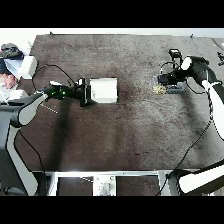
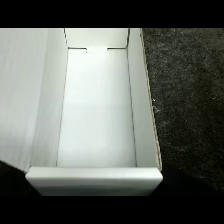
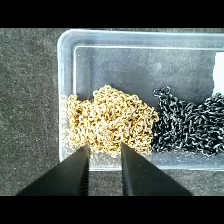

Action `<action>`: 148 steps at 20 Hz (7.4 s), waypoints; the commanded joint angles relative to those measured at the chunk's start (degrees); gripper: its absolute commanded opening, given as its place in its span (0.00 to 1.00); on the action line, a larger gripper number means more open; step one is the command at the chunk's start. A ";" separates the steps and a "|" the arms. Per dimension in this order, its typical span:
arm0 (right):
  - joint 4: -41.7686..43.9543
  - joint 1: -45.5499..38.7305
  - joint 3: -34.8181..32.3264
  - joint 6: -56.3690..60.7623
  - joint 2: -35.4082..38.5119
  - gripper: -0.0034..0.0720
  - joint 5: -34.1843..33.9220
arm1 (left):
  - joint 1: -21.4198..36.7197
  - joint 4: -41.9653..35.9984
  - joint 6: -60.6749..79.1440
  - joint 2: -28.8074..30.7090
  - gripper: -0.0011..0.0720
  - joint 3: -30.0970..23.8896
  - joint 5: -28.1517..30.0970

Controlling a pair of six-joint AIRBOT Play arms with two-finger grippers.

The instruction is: Fold the box and place the chain.

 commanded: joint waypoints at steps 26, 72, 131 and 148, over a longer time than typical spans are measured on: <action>0.24 1.99 0.04 -0.48 6.54 0.03 2.40 | 0.04 0.02 0.02 0.00 0.41 -0.02 0.00; -4.63 20.02 -3.82 -12.24 8.41 0.40 6.12 | 0.04 0.02 0.02 0.00 0.41 0.00 0.02; 37.07 29.16 3.48 -54.07 14.64 0.03 -10.32 | 0.04 0.02 0.02 0.00 0.41 -0.02 0.00; 12.13 13.14 3.02 -44.02 1.95 0.45 4.92 | 0.04 0.02 0.00 0.00 0.41 -0.02 0.00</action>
